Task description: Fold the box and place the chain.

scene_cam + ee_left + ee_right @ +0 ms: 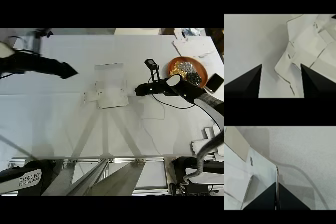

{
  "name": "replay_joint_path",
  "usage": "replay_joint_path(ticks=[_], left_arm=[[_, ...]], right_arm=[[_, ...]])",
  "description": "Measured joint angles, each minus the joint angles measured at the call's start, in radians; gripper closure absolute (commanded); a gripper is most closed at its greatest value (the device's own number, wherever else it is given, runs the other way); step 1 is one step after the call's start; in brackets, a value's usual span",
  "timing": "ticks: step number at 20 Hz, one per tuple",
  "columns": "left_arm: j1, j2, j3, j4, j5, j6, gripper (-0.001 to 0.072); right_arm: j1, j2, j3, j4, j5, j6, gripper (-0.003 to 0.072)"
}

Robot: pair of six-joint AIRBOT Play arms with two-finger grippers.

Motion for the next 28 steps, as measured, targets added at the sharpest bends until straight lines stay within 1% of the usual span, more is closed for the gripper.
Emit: replay_joint_path(ticks=[3, 6, 9, 13, 14, 15, 16, 17, 18, 20, 21, 22, 24, 28], left_arm=[[-0.053, -0.199, 0.149, -0.028, 0.005, 0.056, 0.0172], [-0.087, -0.361, 0.293, -0.042, -0.035, 0.058, 0.0171], [-0.112, -0.446, 0.364, -0.059, -0.064, 0.066, 0.0174], [-0.137, -0.489, 0.396, -0.072, -0.087, 0.084, 0.0175], [-0.142, -0.493, 0.399, -0.073, -0.102, 0.091, 0.0192], [-0.146, -0.497, 0.402, -0.074, -0.122, 0.101, 0.0213], [-0.15, -0.5, 0.404, -0.074, -0.145, 0.114, 0.0263], [-0.152, -0.501, 0.405, -0.076, -0.17, 0.126, 0.0406], [-0.153, -0.503, 0.406, -0.077, -0.187, 0.137, 0.0498], [-0.154, -0.505, 0.407, -0.077, -0.212, 0.151, 0.0516], [-0.155, -0.505, 0.408, -0.076, -0.218, 0.16, 0.0561], [-0.155, -0.505, 0.408, -0.075, -0.226, 0.169, 0.0704], [-0.156, -0.505, 0.408, -0.07, -0.246, 0.2, 0.0704], [-0.158, -0.506, 0.408, -0.048, -0.249, 0.242, 0.0704]], right_arm=[[0.0, 0.0, 0.0, 0.0, 0.0, 0.0, 0.067], [0.0, 0.0, 0.0, 0.0, 0.0, 0.0, 0.067], [0.0, 0.0, 0.0, 0.0, 0.0, 0.0, 0.067], [0.0, 0.0, 0.0, 0.0, 0.0, 0.0, 0.067], [0.0, 0.0, 0.0, 0.0, 0.0, 0.0, 0.067], [0.0, 0.0, 0.0, 0.0, 0.0, 0.0, 0.067], [0.0, 0.0, 0.0, 0.0, 0.0, 0.0, 0.067], [0.0, 0.0, 0.0, 0.0, 0.0, 0.0, 0.067], [0.0, 0.0, 0.0, 0.0, 0.0, 0.0, 0.067], [0.0, 0.0, 0.0, 0.0, 0.0, 0.0, 0.067], [0.0, 0.0, 0.0, 0.0, 0.0, 0.0, 0.067], [0.0, 0.0, 0.0, 0.0, 0.0, 0.0, 0.067], [0.0, 0.0, 0.0, 0.001, -0.003, -0.002, 0.067], [0.0, 0.0, 0.0, 0.001, -0.002, -0.002, 0.067]])
